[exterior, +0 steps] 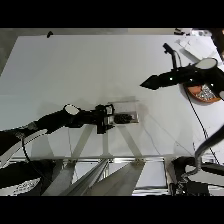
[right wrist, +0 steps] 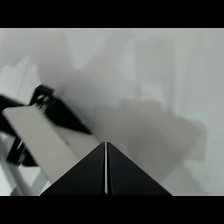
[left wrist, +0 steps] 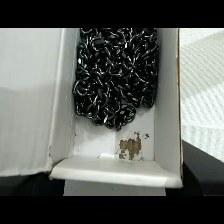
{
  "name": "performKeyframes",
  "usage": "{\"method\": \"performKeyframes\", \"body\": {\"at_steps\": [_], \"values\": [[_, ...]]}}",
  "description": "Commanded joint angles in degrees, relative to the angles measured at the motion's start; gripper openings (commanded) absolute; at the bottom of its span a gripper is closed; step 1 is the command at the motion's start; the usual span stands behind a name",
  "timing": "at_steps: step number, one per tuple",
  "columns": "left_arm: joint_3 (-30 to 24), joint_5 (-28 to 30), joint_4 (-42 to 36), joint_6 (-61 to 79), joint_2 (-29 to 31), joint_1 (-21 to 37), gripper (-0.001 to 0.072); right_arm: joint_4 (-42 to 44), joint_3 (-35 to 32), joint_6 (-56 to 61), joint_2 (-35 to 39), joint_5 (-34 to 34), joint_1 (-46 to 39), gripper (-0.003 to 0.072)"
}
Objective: Fold the box and place the chain.
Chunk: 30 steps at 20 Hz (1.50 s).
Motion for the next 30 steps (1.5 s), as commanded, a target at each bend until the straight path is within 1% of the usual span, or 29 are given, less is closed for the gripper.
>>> {"method": "performKeyframes", "body": {"at_steps": [1, 5, 8, 11, 14, 15, 16, 17, 18, 21, 24, 26, 29, 30], "values": [[0.0, 0.0, 0.0, 0.0, 0.0, 0.0, 0.0272, -3.1, 5.9, -0.7, -6.6, 7.5, 5.5, 0.0002], [0.0, 0.0, 0.0, 0.0, 0.0, 0.0, 0.0272, -9.9, 5.9, -0.3, -8.2, 7.3, 9.6, 0.0002], [0.0, 0.0, 0.0, 0.0, 0.0, 0.0, 0.0272, -14.2, 5.9, -0.3, -8.3, 9.4, 11.7, 0.0002], [0.0, 0.0, 0.0, 0.0, 0.0, 0.0, 0.0272, -21.9, 5.9, 0.0, -7.8, 11.4, 15.0, 0.0003], [0.0, 0.0, 0.0, 0.0, 0.0, 0.0, 0.0272, -30.7, 5.9, 1.6, -3.3, 7.8, 18.3, 0.0013], [0.0, 0.0, 0.0, 0.0, 0.0, 0.0, 0.0272, -32.2, 5.9, 1.6, -1.7, 6.6, 19.0, 0.0038], [0.0, 0.0, 0.0, 0.0, 0.0, 0.0, 0.0272, -33.0, 5.9, 1.6, 0.0, 5.8, 19.7, 0.0107], [0.0, 0.0, 0.0, 0.0, 0.0, 0.0, 0.0272, -33.5, 5.9, 1.6, 1.3, 5.7, 20.2, 0.0212], [0.0, 0.0, 0.0, 0.0, 0.0, 0.0, 0.0272, -33.6, 5.9, 1.6, 2.2, 5.7, 20.7, 0.0260], [0.0, 0.0, 0.0, 0.0, 0.0, 0.0, 0.0272, -35.1, 5.8, 1.2, 3.1, 6.4, 22.8, 0.0260], [0.0, 0.0, 0.0, 0.0, 0.0, 0.0, 0.0272, -38.2, 5.8, -0.2, 3.2, 6.9, 26.9, 0.0263], [0.0, 0.0, 0.0, 0.0, 0.0, 0.0, 0.0272, -41.4, 5.8, -0.2, 3.5, 6.8, 29.9, 0.0324], [0.0, 0.0, 0.0, 0.0, 0.0, 0.0, 0.0272, -44.7, 5.7, -0.1, 4.2, 6.7, 33.2, 0.0324], [0.0, 0.0, 0.0, 0.0, 0.0, 0.0, 0.0272, -45.1, 5.7, -0.1, 4.4, 6.5, 34.0, 0.0343]]}}
